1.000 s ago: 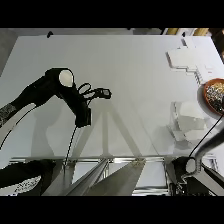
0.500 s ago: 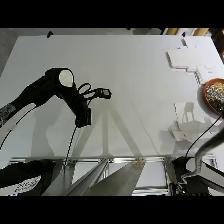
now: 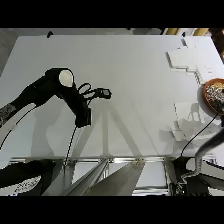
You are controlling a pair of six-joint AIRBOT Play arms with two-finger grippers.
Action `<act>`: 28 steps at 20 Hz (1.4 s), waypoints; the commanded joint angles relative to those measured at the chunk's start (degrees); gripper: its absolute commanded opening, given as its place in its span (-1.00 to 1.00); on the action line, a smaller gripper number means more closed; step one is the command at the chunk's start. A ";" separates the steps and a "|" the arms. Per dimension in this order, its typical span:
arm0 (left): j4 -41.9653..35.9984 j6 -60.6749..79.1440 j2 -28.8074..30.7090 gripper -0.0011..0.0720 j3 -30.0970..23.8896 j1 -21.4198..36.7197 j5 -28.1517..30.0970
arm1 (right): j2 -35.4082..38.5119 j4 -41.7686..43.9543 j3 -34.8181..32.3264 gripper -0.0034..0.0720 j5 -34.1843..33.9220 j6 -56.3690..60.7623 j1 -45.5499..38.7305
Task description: Fold the box and place the chain.
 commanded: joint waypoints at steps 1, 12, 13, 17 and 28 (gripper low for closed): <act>0.02 0.00 0.04 -0.95 0.04 0.02 0.02 | -1.90 -1.55 0.02 -0.24 -0.04 1.68 -0.04; 0.02 0.00 0.04 -0.95 0.04 0.02 0.02 | 9.22 23.34 0.00 -0.87 8.92 2.93 16.22; 0.02 0.00 0.04 -0.95 0.04 0.02 0.02 | 12.07 30.21 -0.35 -0.87 7.76 2.64 17.79; 0.02 0.00 0.04 -0.95 0.04 0.02 0.02 | 25.97 37.46 -8.90 -0.87 -1.86 2.29 27.36; -0.35 0.70 0.02 -0.95 0.04 0.02 2.25 | 46.95 42.45 -33.57 -0.87 -11.17 12.17 42.34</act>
